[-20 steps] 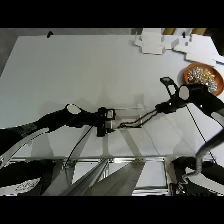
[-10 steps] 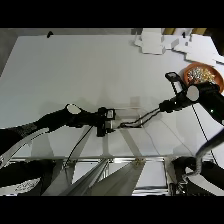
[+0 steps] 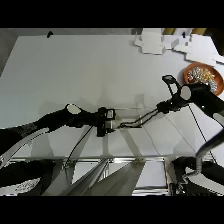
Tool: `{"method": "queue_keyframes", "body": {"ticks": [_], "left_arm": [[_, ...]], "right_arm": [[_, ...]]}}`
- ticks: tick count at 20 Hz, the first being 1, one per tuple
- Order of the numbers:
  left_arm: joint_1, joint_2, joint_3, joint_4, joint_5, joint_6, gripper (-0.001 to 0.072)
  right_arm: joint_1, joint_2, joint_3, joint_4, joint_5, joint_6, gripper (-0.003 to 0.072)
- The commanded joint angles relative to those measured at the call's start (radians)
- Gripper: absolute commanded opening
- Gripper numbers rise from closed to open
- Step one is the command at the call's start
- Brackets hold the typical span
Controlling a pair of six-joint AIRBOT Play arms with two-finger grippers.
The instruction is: Fold the box and place the chain.
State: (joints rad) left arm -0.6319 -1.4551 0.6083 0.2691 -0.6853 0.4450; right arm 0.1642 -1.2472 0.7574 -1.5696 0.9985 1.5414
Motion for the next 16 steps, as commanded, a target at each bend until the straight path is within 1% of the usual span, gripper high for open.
{"method": "queue_keyframes", "body": {"ticks": [1,12,16], "left_arm": [[0.001,0.001,0.0,0.0,0.0,0.0,0.0209],[0.001,0.001,0.0,0.0,0.0,0.0,0.0209],[0.001,0.001,0.0,0.0,0.0,0.0,0.0209]], "right_arm": [[0.0,-0.041,0.0,0.0,-0.009,0.008,0.0298],[0.0,-0.043,0.0,-0.001,-0.073,0.034,0.0293],[0.0,-0.067,0.0,0.003,-0.05,0.034,0.0266]]}}
